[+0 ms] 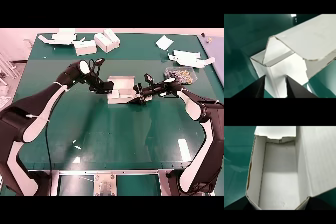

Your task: Fold the box and place the chain.

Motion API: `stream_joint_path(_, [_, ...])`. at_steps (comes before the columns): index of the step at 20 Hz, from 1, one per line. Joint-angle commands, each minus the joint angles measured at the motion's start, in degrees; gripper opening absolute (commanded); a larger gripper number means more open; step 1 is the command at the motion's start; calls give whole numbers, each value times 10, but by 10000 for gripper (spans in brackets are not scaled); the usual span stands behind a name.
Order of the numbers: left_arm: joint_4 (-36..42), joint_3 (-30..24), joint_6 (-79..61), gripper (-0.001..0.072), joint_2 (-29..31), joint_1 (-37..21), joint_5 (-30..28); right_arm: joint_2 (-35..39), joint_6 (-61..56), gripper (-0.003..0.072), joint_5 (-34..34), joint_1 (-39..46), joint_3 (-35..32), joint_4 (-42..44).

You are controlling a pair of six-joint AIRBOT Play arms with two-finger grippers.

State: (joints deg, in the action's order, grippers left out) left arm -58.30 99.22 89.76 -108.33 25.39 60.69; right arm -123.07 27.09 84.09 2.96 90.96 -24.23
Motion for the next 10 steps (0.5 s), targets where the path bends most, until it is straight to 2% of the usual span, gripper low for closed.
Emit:
stream_joint_path(1, [-33, 2, 35, 315, 0, 14, 5, 0, -1, 587, 0, 0, 0, 1])
stream_joint_path(6, [-132, 37, 111, 315, -1, 39, 30, 0, -1, 587, 0, 0, 0, 1])
stream_joint_path(10, [-135, 37, 143, 315, -1, 41, 41, 0, -1, 587, 0, 0, 0, 1])
